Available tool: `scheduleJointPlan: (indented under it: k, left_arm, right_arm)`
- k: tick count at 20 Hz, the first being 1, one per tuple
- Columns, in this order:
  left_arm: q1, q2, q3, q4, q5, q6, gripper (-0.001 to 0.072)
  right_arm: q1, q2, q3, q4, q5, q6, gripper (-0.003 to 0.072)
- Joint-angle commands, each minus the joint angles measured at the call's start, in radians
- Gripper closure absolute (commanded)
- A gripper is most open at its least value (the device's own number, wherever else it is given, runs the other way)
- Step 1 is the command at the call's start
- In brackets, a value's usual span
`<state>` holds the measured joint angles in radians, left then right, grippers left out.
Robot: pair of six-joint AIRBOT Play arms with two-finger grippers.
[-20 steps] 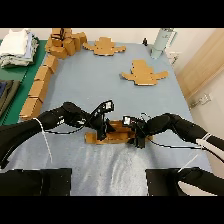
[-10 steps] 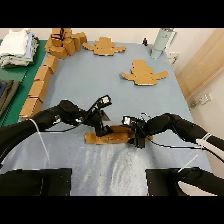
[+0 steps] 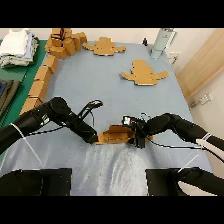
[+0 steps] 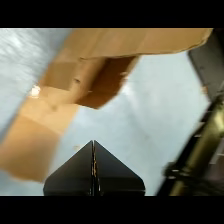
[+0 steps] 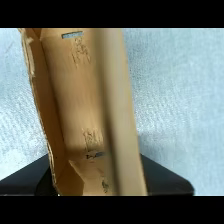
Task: Fold the box.
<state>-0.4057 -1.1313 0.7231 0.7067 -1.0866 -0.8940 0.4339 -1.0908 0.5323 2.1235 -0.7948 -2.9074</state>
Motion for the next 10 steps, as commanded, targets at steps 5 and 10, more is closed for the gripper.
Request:
scheduleJointPlan:
  k: [5, 10]
  left_arm:
    - [-0.073, -0.094, 0.074, -0.241, 0.293, -0.06, 0.0697]
    - [-0.063, -0.183, 0.172, -0.234, 0.399, -0.03, 0.0697]
  right_arm:
    - [0.0, -0.001, -0.001, 0.0, 0.0, 0.0, 0.0186]
    - [0.0, -0.001, 0.0, 0.0, 0.0, 0.0, 0.0185]
